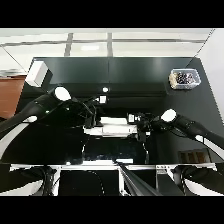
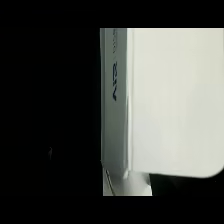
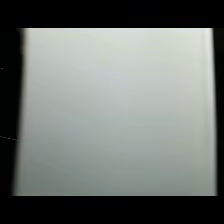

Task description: Fold the box and place the chain.

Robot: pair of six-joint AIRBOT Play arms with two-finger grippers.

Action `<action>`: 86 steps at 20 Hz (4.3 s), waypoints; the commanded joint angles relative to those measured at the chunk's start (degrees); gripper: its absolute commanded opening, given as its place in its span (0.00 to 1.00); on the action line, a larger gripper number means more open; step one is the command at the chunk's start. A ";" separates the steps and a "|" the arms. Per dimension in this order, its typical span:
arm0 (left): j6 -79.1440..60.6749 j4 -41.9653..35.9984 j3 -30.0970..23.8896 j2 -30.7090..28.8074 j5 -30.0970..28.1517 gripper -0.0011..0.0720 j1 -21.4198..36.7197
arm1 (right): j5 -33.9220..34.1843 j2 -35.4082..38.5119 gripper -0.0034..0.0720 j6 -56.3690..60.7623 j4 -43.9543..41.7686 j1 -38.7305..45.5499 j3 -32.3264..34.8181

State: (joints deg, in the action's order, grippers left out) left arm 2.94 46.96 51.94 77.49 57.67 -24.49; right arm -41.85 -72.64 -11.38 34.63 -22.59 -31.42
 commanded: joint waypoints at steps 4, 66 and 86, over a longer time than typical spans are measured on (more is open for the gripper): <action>28.02 8.04 0.22 -7.72 8.13 0.36 1.95 | 0.00 -0.02 0.45 0.02 -0.02 -0.04 0.00; -16.00 -10.36 -14.64 -6.08 -5.49 0.68 2.27 | 0.09 -0.02 0.45 0.00 -0.09 -0.02 0.00; -12.96 -9.46 -14.53 -4.24 -5.99 0.32 0.00 | 0.09 -0.02 0.45 -0.02 -0.09 -0.02 0.00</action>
State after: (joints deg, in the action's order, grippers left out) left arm -10.11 37.34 37.34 73.21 51.81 -24.45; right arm -41.67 -72.66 -11.46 34.57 -22.57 -31.42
